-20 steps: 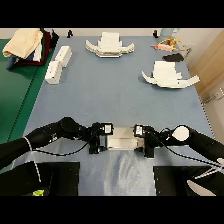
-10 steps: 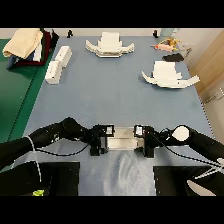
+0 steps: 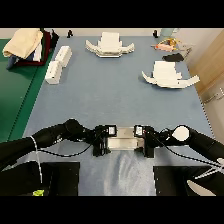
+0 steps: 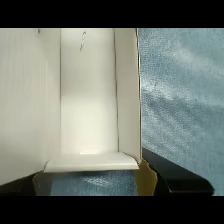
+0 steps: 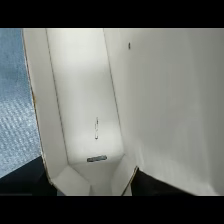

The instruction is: Fold the box.

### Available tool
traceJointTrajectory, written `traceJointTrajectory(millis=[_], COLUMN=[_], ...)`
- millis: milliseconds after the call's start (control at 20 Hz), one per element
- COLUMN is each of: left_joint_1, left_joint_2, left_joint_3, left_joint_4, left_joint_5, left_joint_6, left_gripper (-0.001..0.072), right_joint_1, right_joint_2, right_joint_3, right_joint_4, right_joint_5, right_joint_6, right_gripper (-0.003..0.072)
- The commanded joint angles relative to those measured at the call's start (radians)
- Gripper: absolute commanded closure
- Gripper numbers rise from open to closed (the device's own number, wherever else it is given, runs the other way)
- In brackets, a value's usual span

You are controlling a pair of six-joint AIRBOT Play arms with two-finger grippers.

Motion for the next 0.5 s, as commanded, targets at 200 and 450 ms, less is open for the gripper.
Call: traceJointTrajectory(millis=[200, 450], left_joint_1=[-0.001, -0.001], left_joint_2=[-0.002, -0.002], left_joint_3=[0.001, 0.001], left_joint_4=[0.003, 0.003], left_joint_5=[0.010, 0.010], left_joint_6=[-0.009, -0.010], left_gripper=[0.0247, 0.0248], right_joint_1=[0.000, 0.000], right_joint_2=[0.001, 0.001], right_joint_3=[0.001, 0.001], right_joint_4=[0.001, 0.001], right_joint_5=[0.000, 0.000], right_joint_6=[0.001, 0.000], right_gripper=[0.0178, 0.0178])
